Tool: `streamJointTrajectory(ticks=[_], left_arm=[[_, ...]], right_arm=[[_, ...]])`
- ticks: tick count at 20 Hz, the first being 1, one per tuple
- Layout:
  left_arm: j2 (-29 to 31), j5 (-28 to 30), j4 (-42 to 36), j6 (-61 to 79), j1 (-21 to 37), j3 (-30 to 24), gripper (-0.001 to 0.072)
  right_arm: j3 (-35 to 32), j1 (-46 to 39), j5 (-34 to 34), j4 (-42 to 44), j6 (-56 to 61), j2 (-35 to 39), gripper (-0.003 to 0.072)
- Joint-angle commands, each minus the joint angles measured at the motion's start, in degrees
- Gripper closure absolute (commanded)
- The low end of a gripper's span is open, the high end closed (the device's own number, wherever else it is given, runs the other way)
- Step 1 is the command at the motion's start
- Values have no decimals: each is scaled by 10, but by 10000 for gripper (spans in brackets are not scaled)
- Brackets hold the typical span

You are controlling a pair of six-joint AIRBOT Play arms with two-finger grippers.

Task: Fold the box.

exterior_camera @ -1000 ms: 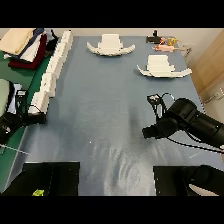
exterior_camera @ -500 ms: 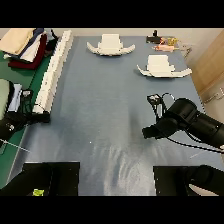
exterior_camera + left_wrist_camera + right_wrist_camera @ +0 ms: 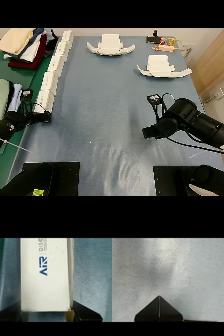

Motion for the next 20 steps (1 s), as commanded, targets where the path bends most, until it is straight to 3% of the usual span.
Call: streamJointTrajectory(ticks=[1,9,10,11,16,18,20], left_arm=[[0,-26,-18,-2,0,0,178],[0,-24,-12,0,1,0,175],[0,-24,-10,0,1,0,125],[0,-26,-9,0,1,-1,10],[2,-27,18,0,1,-3,10],[19,-46,64,-1,1,0,10],[50,-110,96,-3,1,12,10]], right_arm=[[0,0,0,0,0,0,683],[1,0,0,0,0,0,683],[1,0,0,0,0,0,683],[1,0,0,0,0,0,683],[1,0,0,0,0,0,683],[1,0,0,0,0,0,683],[0,0,0,0,0,0,683]])
